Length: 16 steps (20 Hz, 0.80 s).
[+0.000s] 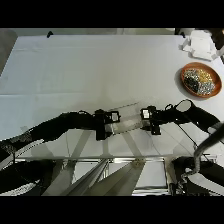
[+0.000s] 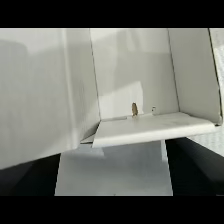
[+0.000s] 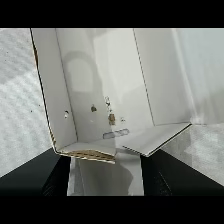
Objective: Fold the box and place the chain.
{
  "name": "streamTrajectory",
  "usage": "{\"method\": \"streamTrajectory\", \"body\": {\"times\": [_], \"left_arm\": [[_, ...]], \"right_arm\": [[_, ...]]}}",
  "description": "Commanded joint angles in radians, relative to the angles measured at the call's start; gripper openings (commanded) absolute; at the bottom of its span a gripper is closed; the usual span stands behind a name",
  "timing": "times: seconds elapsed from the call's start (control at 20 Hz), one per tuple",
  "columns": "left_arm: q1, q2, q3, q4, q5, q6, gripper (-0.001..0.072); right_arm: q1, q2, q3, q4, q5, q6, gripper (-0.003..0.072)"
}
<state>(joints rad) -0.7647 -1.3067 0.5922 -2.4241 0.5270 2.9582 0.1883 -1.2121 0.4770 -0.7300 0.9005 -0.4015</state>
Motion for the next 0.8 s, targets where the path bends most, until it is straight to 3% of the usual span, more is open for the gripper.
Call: {"method": "streamTrajectory", "body": {"times": [0.0,0.75], "left_arm": [[0.000,-0.001,-0.001,-0.001,0.012,0.001,0.0706],[-0.002,0.043,-0.001,-0.016,0.081,0.001,0.0708]], "right_arm": [[0.000,0.001,0.001,0.000,0.000,0.000,0.0421],[0.000,0.001,0.001,0.000,0.000,0.000,0.0421]]}}
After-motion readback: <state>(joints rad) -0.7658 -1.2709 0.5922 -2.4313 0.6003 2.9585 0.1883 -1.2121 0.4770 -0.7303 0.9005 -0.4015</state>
